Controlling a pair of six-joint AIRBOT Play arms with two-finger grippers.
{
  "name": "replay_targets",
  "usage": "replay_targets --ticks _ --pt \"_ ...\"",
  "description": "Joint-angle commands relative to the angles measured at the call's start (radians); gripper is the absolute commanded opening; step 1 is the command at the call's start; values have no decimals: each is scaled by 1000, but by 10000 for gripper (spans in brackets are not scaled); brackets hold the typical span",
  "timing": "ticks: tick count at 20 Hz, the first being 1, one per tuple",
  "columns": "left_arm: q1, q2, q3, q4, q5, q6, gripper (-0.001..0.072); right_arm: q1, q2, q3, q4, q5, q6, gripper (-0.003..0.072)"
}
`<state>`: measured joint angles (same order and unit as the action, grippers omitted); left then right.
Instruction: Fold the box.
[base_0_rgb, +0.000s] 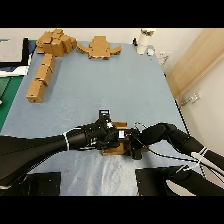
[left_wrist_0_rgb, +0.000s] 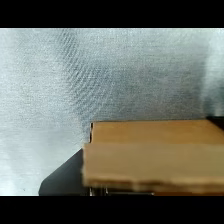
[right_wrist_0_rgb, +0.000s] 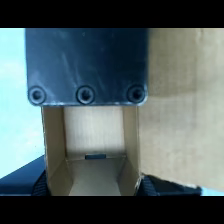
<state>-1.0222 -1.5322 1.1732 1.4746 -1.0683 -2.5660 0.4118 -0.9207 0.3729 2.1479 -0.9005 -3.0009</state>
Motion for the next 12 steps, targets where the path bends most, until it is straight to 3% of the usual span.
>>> replay_targets --ticks 1,2,3,9,12 --pt "-1 6 6 -24 -1 12 20 1 -1 0 2 2 0 556" --pt "-1 13 6 -27 0 13 240 1 0 0 3 2 0 557" --pt "0 19 6 -27 -1 10 537 1 -1 0 2 2 0 556" --pt "3 32 6 -29 -18 10 559 1 -1 0 2 2 0 556" --pt "31 33 21 -67 -76 11 559 1 0 0 2 2 0 557"
